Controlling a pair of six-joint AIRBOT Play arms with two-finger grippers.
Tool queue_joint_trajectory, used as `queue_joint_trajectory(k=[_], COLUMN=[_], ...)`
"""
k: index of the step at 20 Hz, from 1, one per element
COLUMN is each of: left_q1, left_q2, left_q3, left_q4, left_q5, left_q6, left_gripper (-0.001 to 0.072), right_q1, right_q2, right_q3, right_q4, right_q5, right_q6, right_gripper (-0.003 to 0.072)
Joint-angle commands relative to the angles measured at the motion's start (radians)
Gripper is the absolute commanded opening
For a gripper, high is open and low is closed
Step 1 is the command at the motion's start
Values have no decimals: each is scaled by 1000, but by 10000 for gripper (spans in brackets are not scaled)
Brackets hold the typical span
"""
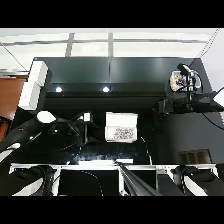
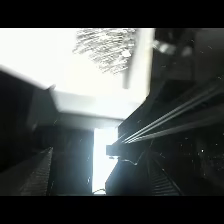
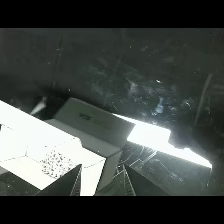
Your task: Fold the box and place the chain.
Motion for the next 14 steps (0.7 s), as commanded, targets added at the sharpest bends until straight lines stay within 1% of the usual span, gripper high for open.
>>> queue_joint_trajectory(k=[1,3,9,14], left_q1=[-57,-57,-60,-60], left_q2=[-97,-115,-117,-135], left_q3=[39,46,48,65], left_q4=[-35,-54,-88,-82], left_q5=[14,13,14,16], left_q6=[90,89,89,74], left_gripper=[709,710,710,710], right_q1=[0,0,0,0], right_q2=[0,0,0,0], right_q3=[1,1,1,1], right_q4=[0,0,0,0], right_q5=[1,2,2,2], right_q6=[0,0,0,0], right_gripper=[325,325,326,325])
